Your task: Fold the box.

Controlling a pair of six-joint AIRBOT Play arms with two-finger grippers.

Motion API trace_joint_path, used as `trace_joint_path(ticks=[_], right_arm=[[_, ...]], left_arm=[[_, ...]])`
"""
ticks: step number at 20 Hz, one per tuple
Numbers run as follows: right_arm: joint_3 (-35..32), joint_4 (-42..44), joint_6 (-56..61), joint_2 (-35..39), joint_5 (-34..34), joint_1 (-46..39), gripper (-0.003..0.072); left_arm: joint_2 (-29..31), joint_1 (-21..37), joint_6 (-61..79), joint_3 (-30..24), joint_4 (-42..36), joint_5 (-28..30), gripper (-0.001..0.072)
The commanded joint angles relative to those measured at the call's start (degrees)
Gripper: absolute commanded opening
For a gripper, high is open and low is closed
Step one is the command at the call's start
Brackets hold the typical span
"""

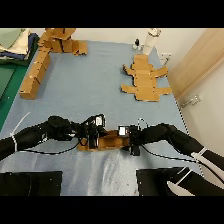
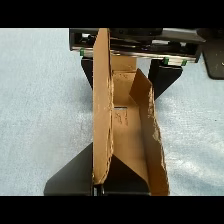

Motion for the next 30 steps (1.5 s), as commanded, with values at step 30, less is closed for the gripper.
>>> trace_joint_path(ticks=[30], right_arm=[[0.1, -2.2, 0.0, -1.3, 3.1, 4.6, 0.0685]], left_arm=[[0.0, 0.0, 0.0, 0.0, 0.1, 0.0, 0.0012]])
